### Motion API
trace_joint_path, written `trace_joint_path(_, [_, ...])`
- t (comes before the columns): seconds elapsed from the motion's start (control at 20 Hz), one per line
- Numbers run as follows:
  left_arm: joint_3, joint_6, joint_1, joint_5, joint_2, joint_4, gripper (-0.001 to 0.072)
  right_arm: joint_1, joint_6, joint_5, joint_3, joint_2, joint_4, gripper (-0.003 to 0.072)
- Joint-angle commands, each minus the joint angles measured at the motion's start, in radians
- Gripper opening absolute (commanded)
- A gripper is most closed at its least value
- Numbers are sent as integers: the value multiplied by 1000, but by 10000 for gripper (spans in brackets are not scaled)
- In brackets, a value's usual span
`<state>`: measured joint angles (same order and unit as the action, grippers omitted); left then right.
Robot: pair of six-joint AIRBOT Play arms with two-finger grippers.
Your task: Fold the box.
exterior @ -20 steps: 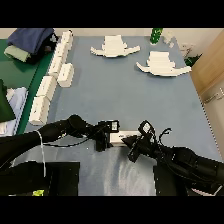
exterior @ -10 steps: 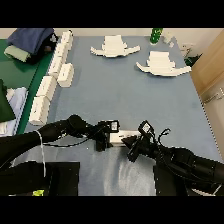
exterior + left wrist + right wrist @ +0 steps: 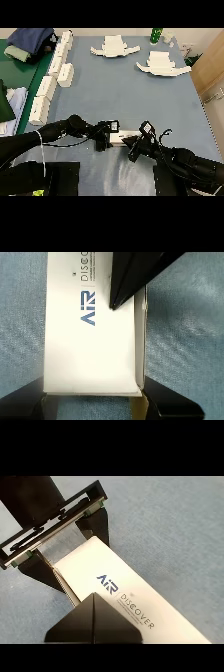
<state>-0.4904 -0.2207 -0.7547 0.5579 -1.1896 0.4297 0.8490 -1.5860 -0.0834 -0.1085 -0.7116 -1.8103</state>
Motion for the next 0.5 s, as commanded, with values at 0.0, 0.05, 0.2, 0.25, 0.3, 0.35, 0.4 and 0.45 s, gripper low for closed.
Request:
trace_joint_path(0.0, [-1,0,0,0,0,0,452,0,0,-57,-5,51,0,3])
trace_joint_path(0.05, [-1,0,0,0,0,0,452,0,0,-67,-5,62,0,3])
trace_joint_path(0.2, [-1,0,0,0,0,0,452,-2,-4,-82,-5,83,0,3])
trace_joint_path(0.25, [-1,0,0,0,0,0,452,-2,-4,-80,-4,83,0,3])
trace_joint_path(0.3, [-1,0,0,0,0,0,452,-2,-4,-72,-3,81,0,3])
trace_joint_path(0.35, [-1,0,0,0,0,0,452,-2,-4,-66,-3,81,3,3])
trace_joint_path(0.4, [-1,0,0,0,0,0,452,-3,-5,-66,-3,81,8,3])
trace_joint_path(0.45, [-1,0,0,0,0,0,452,-11,-12,-65,-4,82,8,3])
